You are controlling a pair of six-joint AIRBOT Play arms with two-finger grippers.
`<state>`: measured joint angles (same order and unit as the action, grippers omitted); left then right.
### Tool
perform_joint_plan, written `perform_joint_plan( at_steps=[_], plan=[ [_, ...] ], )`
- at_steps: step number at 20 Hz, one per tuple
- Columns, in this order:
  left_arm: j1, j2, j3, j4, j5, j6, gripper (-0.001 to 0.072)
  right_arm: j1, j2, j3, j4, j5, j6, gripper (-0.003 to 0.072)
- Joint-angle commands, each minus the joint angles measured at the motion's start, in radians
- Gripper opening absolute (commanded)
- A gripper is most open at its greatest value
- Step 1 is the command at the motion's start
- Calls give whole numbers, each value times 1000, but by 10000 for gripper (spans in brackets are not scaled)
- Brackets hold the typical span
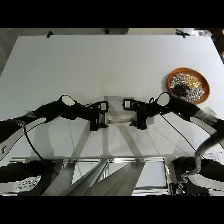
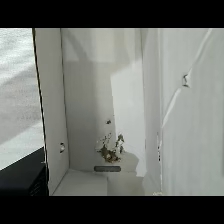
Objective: Fold the box and place the chain.
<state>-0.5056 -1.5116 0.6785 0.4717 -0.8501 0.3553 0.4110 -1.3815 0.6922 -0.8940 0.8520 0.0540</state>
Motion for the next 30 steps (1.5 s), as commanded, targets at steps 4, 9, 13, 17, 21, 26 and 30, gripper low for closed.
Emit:
perform_joint_plan(
  at_steps=[4,9,13,17,21,26,30],
  plan=[
    [-1,-1,-1,4,-3,-1,203,0,0,0,2,-16,-3,412],
    [-1,-1,-1,4,-4,-1,203,0,0,0,0,-17,-3,412],
    [-1,-1,-1,4,-4,-1,203,0,23,0,-1,9,-2,713],
    [-1,1,-1,4,-14,-1,202,0,95,0,-61,31,32,713],
    [-1,0,-1,4,-14,-1,203,0,169,0,-293,77,213,713],
    [-1,0,-1,4,-14,-1,203,0,215,0,-459,217,383,695],
    [-1,0,-1,4,-14,-1,203,0,308,0,-486,372,406,527]
  ],
)
